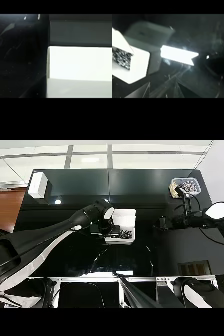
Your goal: Fold the box and place the chain.
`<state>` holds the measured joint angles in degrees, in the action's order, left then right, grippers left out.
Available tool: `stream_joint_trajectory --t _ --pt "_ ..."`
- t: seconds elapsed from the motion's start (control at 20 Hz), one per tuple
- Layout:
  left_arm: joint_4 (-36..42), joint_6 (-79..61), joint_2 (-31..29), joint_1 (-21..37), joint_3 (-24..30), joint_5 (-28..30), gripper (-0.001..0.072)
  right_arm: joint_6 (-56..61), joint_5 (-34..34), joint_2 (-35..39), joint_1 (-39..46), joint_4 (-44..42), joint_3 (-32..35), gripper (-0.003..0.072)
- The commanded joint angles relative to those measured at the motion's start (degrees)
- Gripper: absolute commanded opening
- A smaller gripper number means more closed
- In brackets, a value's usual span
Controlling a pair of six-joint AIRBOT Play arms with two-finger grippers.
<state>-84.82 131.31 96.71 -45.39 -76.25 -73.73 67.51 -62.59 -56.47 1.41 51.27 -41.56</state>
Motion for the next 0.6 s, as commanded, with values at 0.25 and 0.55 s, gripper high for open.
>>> stream_joint_trajectory --t 0.25,0.55 --pt "-0.66 1.11 -0.74 -0.26 -4.76 1.09 0.0559 -2.25 2.19 0.35 0.26 -2.64 1.31 0.0405" --pt "-13.35 -9.77 -8.83 -3.45 -4.55 -6.69 0.0558 -2.25 2.23 0.35 0.26 -2.60 1.31 0.0405"
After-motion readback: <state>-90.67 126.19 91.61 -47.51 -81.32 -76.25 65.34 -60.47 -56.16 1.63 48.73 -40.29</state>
